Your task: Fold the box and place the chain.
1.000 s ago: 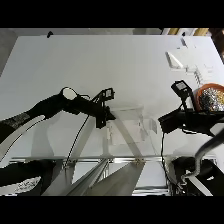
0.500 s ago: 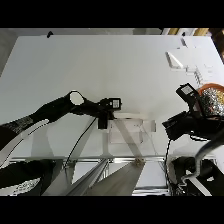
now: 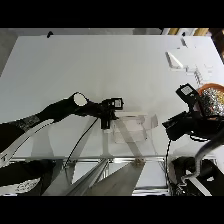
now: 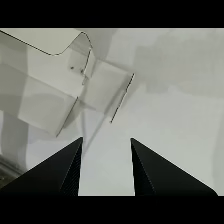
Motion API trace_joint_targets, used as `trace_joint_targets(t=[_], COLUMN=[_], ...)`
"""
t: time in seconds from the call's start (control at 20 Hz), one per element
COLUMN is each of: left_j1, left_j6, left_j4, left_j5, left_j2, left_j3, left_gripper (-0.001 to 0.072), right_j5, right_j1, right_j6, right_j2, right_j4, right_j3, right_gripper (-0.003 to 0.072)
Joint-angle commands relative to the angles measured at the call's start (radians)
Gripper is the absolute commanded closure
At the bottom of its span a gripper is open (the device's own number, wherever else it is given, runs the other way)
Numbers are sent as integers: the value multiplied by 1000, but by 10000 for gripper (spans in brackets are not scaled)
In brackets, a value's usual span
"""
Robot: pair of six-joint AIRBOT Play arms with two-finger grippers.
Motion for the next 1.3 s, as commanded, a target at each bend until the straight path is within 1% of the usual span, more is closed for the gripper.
trace_joint_targets(t=[0.0,0.6,0.8,0.95,1.05,1.1,1.25], left_j1=[-4,-5,-5,-5,-5,-5,-5], left_j6=[21,23,23,23,22,23,23], left_j4=[-6,-6,-6,-6,-6,-6,-6], left_j5=[10,10,9,6,6,6,6], left_j2=[-16,-17,-17,-17,-17,-17,-17], left_j3=[0,0,0,0,0,0,0], left_gripper=[705,699,700,700,700,700,700], right_j5=[0,1,1,-1,-5,-5,-8], right_j1=[1,1,1,1,1,1,1], right_j6=[-1,-1,-87,-255,-431,-536,-915], right_j2=[1,1,1,0,-3,-8,-50], right_j4=[0,0,1,50,134,179,301], right_j3=[1,1,-1,-24,-60,-78,-134], right_gripper=[350,350,355,472,584,667,670])
